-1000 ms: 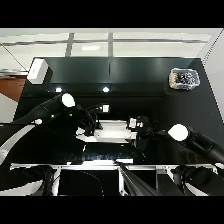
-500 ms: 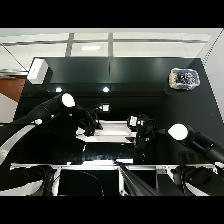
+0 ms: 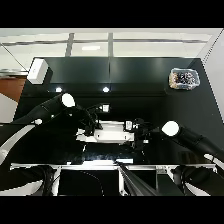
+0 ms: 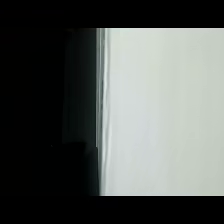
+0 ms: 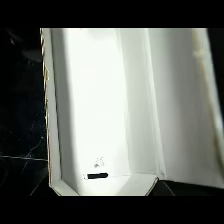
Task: Fold the box and place the chain.
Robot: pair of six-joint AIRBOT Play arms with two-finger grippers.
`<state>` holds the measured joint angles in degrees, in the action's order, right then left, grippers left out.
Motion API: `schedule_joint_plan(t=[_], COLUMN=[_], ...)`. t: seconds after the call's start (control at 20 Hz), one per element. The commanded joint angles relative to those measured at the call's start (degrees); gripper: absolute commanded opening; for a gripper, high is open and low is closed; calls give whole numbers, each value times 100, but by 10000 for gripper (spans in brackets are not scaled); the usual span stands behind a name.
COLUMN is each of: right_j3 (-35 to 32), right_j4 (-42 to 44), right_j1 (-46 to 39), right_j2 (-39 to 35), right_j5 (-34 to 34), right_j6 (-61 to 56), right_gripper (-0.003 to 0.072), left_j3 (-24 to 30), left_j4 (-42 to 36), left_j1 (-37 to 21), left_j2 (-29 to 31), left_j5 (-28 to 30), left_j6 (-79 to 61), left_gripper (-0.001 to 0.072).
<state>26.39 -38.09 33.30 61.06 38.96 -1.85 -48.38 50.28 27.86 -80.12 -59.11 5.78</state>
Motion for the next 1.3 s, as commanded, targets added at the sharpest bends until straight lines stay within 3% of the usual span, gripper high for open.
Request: schedule_joint_plan(t=[0.0,1.25], right_j3=[2,2], right_j4=[68,380], right_j1=[2,44], right_j2=[256,688], right_j5=[46,-109], right_j6=[295,684], right_gripper=[705,703], left_j3=[-4,-4], left_j4=[0,-2], left_j1=[0,4], left_j2=[-2,-2], left_j5=[13,13], left_j6=[4,2], left_gripper=[25,25])
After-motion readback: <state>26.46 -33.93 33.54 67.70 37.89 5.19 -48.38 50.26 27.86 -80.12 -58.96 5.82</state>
